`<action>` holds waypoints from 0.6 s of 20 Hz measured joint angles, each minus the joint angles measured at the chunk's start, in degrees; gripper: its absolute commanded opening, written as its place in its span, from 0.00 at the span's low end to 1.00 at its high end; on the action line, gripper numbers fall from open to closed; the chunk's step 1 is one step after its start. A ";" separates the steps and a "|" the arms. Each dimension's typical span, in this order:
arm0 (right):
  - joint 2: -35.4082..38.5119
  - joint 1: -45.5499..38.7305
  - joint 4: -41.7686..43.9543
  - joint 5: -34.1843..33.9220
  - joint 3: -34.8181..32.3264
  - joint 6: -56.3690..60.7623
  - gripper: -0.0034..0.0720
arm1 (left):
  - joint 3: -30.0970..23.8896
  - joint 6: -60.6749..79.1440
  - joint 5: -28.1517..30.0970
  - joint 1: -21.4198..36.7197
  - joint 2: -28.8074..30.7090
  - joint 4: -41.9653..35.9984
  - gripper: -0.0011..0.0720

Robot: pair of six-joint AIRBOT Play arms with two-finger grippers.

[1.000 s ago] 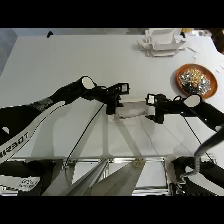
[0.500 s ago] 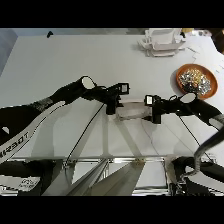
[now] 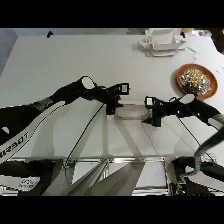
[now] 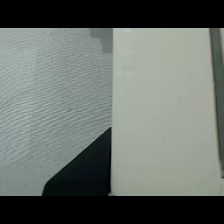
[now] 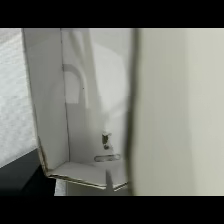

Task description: Fold the box and place the chain.

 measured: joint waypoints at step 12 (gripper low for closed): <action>-2.25 0.00 1.36 -1.18 -0.11 -1.62 0.56 | 0.00 -0.13 0.07 0.00 0.00 -0.02 0.03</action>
